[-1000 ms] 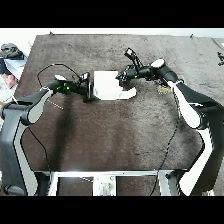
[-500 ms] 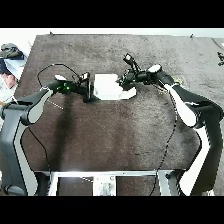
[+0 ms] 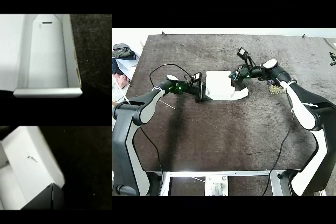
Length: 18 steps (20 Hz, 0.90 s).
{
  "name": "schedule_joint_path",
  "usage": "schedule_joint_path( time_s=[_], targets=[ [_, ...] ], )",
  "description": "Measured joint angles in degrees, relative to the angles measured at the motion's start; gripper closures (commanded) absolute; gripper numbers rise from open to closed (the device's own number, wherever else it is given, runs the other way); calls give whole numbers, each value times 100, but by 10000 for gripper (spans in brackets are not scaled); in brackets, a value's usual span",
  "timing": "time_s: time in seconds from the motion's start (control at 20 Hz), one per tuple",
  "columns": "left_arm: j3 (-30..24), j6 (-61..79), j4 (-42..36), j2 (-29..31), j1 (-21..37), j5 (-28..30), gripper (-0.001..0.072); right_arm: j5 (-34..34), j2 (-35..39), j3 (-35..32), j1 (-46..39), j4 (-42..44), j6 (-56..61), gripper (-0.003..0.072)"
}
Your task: Fold the box and place the chain.
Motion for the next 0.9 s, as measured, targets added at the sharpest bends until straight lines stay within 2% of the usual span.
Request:
schedule_joint_path(
  time_s=[0.05,0.15,0.2,0.55,0.9],
  targets=[
    [0,0,0,0,0,-2,290,57,144,2,0,-79,0,560],
    [0,0,0,0,0,-2,291,339,428,2,-11,-411,2,211],
    [0,0,0,-2,0,-2,290,518,549,2,-11,-640,0,87],
    [0,-2,2,0,0,-2,290,1335,608,-11,-20,-2076,-133,86],
    [0,-2,2,-2,0,-2,290,1445,125,-11,144,-2428,-616,93]
  ],
)
